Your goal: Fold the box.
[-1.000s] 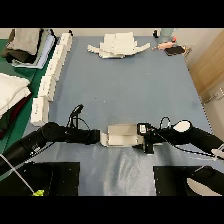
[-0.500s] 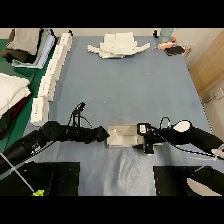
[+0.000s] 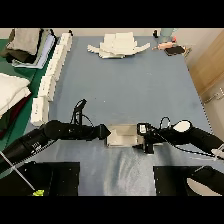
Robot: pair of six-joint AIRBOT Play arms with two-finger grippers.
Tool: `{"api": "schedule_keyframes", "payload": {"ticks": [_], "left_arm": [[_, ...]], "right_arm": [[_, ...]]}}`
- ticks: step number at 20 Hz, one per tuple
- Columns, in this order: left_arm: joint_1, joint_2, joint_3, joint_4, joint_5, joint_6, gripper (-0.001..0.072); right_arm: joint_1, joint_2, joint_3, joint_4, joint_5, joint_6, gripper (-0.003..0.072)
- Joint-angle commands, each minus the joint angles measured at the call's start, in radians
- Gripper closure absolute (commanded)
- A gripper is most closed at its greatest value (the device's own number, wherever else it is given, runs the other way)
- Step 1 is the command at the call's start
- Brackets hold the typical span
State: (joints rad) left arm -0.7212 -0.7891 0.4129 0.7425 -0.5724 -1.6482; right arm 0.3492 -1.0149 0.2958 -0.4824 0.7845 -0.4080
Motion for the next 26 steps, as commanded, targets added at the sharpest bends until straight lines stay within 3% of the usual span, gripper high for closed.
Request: {"api": "schedule_keyframes", "payload": {"ticks": [1, 3, 6, 10, 15, 26], "left_arm": [[-0.097, -0.036, 0.067, 0.245, -0.035, -0.278, 0.0117], [-0.171, -0.099, 0.137, 0.384, -0.051, -0.437, 0.0117], [-0.259, -0.234, 0.270, 0.623, -0.156, -0.695, 0.0118], [-0.337, -0.396, 0.412, 0.787, -0.301, -0.853, 0.0148], [-0.379, -0.495, 0.448, 0.806, -0.347, -0.935, 0.0148], [-0.383, -0.563, 0.507, 0.845, -0.360, -1.003, 0.0170]], "right_arm": [[0.000, 0.000, 0.000, 0.000, 0.000, 0.000, 0.0172], [0.000, 0.000, 0.000, 0.000, 0.000, 0.000, 0.0172], [0.000, 0.000, 0.000, 0.000, 0.000, 0.000, 0.0172], [0.000, 0.000, 0.000, 0.000, 0.000, 0.000, 0.0172], [0.000, 0.000, 0.000, 0.000, 0.000, 0.000, 0.0172], [0.000, 0.000, 0.000, 0.000, 0.000, 0.000, 0.0172]]}}
